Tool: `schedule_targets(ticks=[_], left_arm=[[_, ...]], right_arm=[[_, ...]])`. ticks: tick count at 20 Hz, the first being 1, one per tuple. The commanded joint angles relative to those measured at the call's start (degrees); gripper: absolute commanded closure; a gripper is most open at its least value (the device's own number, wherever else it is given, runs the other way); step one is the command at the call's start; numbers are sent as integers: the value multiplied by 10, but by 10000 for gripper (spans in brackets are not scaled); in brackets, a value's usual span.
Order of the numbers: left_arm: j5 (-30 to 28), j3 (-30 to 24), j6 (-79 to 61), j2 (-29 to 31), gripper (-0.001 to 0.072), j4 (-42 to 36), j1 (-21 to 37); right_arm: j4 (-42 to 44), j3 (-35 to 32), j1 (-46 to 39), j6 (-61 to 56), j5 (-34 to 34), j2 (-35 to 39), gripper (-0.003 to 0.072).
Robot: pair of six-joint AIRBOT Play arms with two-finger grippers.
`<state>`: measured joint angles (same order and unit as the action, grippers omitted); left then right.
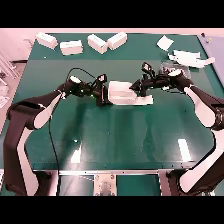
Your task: Fold the box and place the chain.
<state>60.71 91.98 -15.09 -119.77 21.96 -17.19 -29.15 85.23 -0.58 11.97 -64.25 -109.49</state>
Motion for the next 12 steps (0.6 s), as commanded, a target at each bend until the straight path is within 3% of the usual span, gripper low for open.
schedule_targets(ticks=[1, 5, 10, 12], left_arm=[[-2, 0, 1, 0, 147, -1, 0], [-2, 0, 0, 0, 147, -1, 0], [-2, 0, 0, 0, 147, -1, 0], [-2, 0, 0, 0, 148, -1, 0]], right_arm=[[5, 7, -7, -12, 0, 33, 682], [-42, -7, -28, -65, -1, 114, 683], [-72, -110, -40, -34, 1, 216, 660], [-116, -146, -39, -24, 1, 222, 105]])
